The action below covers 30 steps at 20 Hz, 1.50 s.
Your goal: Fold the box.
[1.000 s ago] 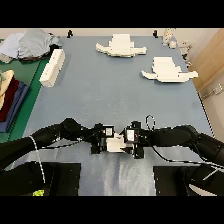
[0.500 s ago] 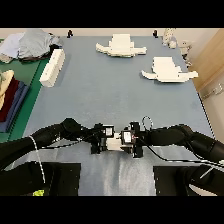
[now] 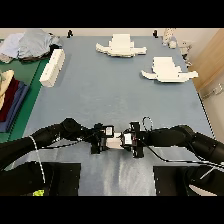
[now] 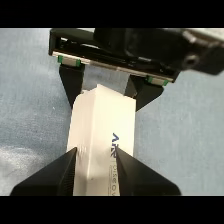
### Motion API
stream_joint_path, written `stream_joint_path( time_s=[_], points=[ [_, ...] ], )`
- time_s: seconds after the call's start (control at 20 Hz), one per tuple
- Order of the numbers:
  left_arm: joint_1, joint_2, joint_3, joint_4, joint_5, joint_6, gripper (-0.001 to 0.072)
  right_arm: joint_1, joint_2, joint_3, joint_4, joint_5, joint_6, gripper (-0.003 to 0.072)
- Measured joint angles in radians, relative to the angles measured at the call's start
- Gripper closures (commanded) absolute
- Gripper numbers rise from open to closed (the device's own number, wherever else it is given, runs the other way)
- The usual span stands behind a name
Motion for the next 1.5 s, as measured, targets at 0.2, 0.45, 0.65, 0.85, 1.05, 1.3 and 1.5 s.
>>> stream_joint_path(
  time_s=[0.2, 0.45, 0.65, 0.85, 1.05, 1.3, 1.5],
  points=[
    [0.0, 0.0, 0.0, 0.001, 0.0, 0.002, 0.0289, 0.0, 0.01, 0.0, 0.002, 0.007, 0.0, 0.0248],
    [0.0, 0.0, 0.0, 0.002, 0.0, 0.002, 0.0289, 0.0, 0.024, 0.0, 0.003, 0.008, 0.0, 0.0248],
    [0.0, 0.0, 0.0, 0.002, 0.0, 0.002, 0.029, 0.0, 0.039, 0.002, -0.002, 0.032, 0.0, 0.0248],
    [0.0, 0.0, 0.0, 0.001, 0.0, 0.001, 0.029, 0.0, 0.046, 0.01, -0.008, 0.045, 0.0, 0.0248],
    [0.0, 0.0, 0.0, 0.001, 0.0, 0.0, 0.0289, 0.001, 0.033, 0.012, -0.016, 0.048, 0.0, 0.0428],
    [0.001, 0.0, 0.0, -0.001, 0.0, -0.002, 0.029, 0.002, 0.007, 0.012, -0.019, 0.044, 0.0, 0.0534],
    [0.001, 0.0, 0.0, 0.0, 0.0, 0.0, 0.0289, 0.002, 0.002, 0.012, -0.02, 0.047, 0.0, 0.0534]
  ],
)
